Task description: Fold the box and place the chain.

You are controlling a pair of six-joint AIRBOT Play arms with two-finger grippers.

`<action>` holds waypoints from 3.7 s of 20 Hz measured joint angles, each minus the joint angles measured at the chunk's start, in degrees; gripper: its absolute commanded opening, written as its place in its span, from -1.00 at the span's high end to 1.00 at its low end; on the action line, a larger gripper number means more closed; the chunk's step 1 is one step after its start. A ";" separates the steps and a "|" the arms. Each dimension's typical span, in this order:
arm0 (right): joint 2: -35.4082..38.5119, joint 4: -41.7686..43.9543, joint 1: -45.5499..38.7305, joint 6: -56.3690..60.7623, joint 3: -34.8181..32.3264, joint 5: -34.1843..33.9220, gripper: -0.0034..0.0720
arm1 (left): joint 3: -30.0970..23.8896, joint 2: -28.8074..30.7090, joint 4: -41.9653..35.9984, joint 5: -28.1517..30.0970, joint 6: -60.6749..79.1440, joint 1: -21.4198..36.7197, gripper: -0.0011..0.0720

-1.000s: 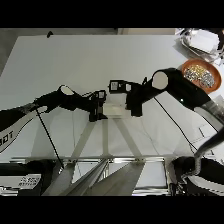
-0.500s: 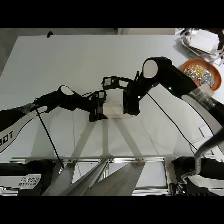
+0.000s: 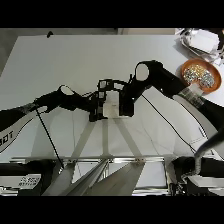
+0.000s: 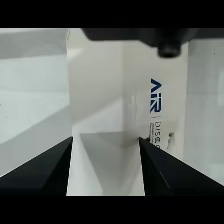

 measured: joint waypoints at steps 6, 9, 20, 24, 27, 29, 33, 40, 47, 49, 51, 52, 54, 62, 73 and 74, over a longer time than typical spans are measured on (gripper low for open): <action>-0.15 -2.73 1.55 0.50 0.00 -2.58 -0.16 | 0.00 0.00 0.00 0.00 0.00 0.00 0.47; -0.15 -4.11 1.81 1.62 0.00 -3.10 -0.14 | 0.00 0.00 0.00 0.00 0.00 0.00 0.47; -0.15 -5.90 2.43 2.62 0.00 -3.85 0.30 | 0.00 0.00 0.00 0.00 -0.02 0.00 0.47; -0.15 -5.95 2.54 2.62 0.00 -3.54 0.32 | 0.00 0.00 0.02 0.00 0.00 0.00 0.47; -0.15 -5.99 2.54 2.67 0.00 -1.20 0.32 | 0.00 0.00 0.02 0.00 0.00 0.00 0.47; -0.15 -6.08 2.54 2.86 0.00 0.87 0.32 | 0.00 0.00 0.02 0.00 0.00 0.00 0.47; -0.15 -8.61 2.54 4.26 0.00 2.64 0.17 | 0.00 0.00 0.02 0.00 0.00 0.00 0.47; 0.39 -11.63 2.54 6.05 0.00 -0.11 0.28 | 0.00 0.00 0.00 0.00 0.00 0.00 0.47; 2.86 -10.64 2.58 5.42 -1.81 -1.57 0.32 | 0.00 0.00 0.02 0.00 0.00 0.00 0.47; 4.61 -10.32 2.58 5.40 -3.41 -1.70 0.32 | 0.00 0.00 0.00 0.00 0.00 0.00 0.47; 6.80 -10.45 2.58 4.90 -5.60 -1.90 -0.02 | 0.00 0.00 0.02 0.00 0.00 0.00 0.47; 7.89 -10.56 2.56 4.26 -6.80 -2.10 -0.51 | 0.00 0.00 0.02 0.00 0.00 0.00 0.47; 9.75 -10.64 2.56 2.60 -9.31 -3.19 -0.92 | 0.00 0.00 0.00 0.00 0.00 0.00 0.47; 11.63 -8.66 2.67 1.44 -12.61 -12.41 -0.69 | 0.00 0.00 0.00 0.00 0.00 0.00 0.47; 10.51 -6.84 0.81 0.85 -12.72 -14.51 -0.59 | 0.00 0.00 0.00 0.00 0.00 0.00 0.47; 9.99 -6.82 0.74 0.70 -12.72 -14.78 -0.48 | 0.00 0.00 0.00 0.00 0.00 0.00 0.47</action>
